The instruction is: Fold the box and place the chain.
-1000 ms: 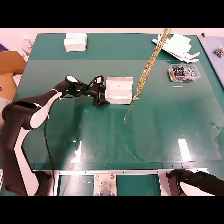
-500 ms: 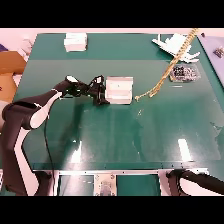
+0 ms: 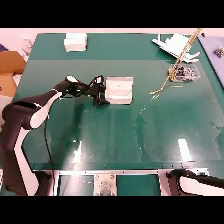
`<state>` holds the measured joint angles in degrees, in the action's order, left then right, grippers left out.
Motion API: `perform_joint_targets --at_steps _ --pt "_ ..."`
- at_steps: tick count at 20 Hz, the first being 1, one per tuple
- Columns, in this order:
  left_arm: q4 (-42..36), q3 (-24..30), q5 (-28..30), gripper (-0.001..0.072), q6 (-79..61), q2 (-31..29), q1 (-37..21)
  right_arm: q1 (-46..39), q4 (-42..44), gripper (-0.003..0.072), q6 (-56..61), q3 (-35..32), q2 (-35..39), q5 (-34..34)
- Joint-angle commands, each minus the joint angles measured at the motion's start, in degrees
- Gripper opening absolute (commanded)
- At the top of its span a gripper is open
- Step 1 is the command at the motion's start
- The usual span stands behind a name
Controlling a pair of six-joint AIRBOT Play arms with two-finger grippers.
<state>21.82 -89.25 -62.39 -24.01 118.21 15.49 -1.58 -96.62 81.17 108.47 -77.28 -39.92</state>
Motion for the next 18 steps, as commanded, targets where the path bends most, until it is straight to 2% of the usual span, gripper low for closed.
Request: perform_joint_targets --at_steps 1,6,15,18 --pt "0.0 0.0 0.0 0.0362 0.0 0.0 -0.1 -0.4 1.2 0.0009 -0.2 0.0 -2.3 4.3" --pt "0.0 0.0 0.0 0.0362 0.0 0.0 -0.1 -0.4 3.2 0.0009 -0.2 0.0 -9.5 -3.2" --pt "0.0 0.0 0.0 0.0362 0.0 0.0 -0.1 -0.8 3.0 0.0009 -0.2 0.0 -24.4 -8.7" --pt "0.0 0.0 0.0 0.0362 0.0 0.0 -0.1 -2.0 2.1 0.0032 -0.2 0.0 -26.7 -12.1"
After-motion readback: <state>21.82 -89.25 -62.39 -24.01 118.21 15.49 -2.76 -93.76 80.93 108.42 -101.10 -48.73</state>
